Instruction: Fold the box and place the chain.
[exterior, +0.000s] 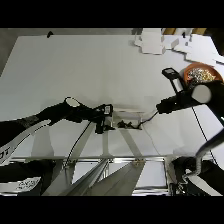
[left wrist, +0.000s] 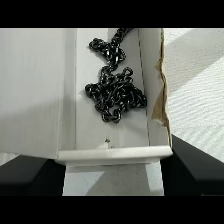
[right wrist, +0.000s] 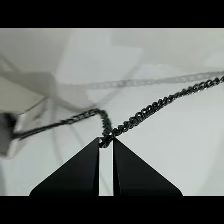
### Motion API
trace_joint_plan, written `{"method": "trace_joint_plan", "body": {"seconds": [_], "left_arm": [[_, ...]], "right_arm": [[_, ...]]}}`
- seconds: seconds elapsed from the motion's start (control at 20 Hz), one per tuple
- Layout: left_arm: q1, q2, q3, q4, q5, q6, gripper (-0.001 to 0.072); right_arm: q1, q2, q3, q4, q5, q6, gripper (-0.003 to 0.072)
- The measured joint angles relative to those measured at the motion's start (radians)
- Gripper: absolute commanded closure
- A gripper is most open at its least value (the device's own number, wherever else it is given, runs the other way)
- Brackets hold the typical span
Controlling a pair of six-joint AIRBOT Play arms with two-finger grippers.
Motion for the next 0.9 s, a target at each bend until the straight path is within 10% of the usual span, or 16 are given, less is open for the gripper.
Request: {"method": "trace_joint_plan", "body": {"seconds": [0.4,0.9], "left_arm": [[0.0,0.0,0.0,0.0,0.0,0.0,0.0672],[0.0,0.0,0.0,0.0,0.0,0.0,0.0672]], "right_arm": [[0.14,0.235,0.0,0.323,-0.069,-0.046,0.0675],[0.36,0.144,0.0,0.297,-0.225,0.013,0.0675]]}}
